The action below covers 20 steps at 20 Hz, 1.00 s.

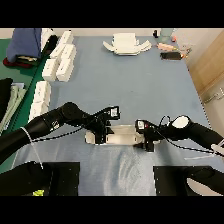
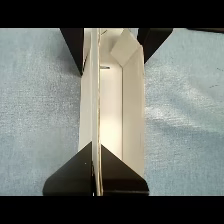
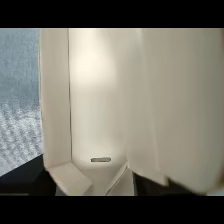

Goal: Fold the box.

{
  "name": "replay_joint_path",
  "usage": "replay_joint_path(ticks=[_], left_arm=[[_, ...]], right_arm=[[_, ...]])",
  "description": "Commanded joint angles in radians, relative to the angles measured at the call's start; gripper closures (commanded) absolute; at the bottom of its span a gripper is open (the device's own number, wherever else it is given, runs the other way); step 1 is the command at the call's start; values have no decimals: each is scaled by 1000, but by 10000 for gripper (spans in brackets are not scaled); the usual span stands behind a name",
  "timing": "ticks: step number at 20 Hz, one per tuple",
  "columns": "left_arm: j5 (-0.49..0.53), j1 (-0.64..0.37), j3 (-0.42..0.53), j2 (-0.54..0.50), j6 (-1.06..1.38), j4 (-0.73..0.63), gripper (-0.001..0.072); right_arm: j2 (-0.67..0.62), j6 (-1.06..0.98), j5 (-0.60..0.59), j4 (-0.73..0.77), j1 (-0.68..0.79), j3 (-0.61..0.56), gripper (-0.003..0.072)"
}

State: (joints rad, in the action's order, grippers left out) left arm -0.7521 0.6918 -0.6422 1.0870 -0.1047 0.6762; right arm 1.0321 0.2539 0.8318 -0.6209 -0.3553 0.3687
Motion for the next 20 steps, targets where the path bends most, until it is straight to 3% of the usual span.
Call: replay_joint_path(ticks=[1,2,3,18,20], left_arm=[[0,0,-1,0,0,0,694],[0,0,-1,0,0,0,694],[0,0,-1,0,0,0,694],[0,0,-1,0,0,0,694],[59,0,-1,0,122,1,694]], right_arm=[[-9,-3,5,-12,-1,0,114],[-7,-3,5,-12,-2,0,128],[-5,-3,5,-11,-2,-1,188],[-5,-3,-2,-11,-2,-6,176],[-5,-3,-2,-11,-2,-6,176]])
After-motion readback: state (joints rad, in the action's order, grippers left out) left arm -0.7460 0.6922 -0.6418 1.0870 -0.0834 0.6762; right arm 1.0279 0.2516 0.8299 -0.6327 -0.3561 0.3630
